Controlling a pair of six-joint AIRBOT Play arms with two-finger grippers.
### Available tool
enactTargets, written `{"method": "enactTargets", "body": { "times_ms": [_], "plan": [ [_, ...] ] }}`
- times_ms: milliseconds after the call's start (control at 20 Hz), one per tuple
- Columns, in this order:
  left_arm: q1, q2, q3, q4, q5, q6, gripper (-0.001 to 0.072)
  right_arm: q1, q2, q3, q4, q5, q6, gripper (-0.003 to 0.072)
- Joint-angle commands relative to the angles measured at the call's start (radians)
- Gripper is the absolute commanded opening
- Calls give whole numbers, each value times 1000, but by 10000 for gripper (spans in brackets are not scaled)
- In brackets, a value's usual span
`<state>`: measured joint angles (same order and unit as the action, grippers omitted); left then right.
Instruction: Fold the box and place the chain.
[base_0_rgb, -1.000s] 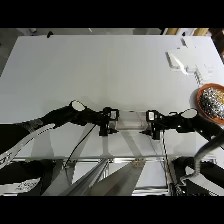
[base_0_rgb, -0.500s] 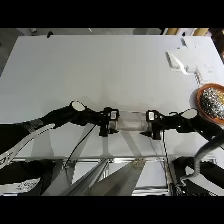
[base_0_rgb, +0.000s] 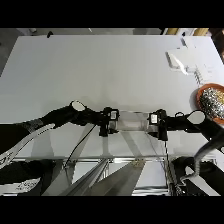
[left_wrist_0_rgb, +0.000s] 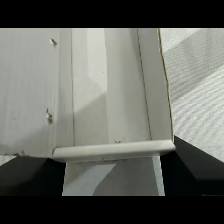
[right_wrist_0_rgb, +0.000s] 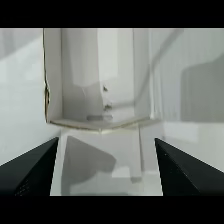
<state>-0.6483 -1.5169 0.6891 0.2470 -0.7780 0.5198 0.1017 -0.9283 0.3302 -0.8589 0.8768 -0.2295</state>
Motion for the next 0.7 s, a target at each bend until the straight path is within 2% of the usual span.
{"method": "enactTargets", "body": {
  "times_ms": [0, 650],
  "plan": [
    [0, 0, 0, 0, 0, 0, 321, 0, 105, 1, -162, 7, 155, 666],
    [0, 0, 0, 0, 0, 0, 321, 0, 444, 1, -209, 134, 433, 664]
  ]
}}
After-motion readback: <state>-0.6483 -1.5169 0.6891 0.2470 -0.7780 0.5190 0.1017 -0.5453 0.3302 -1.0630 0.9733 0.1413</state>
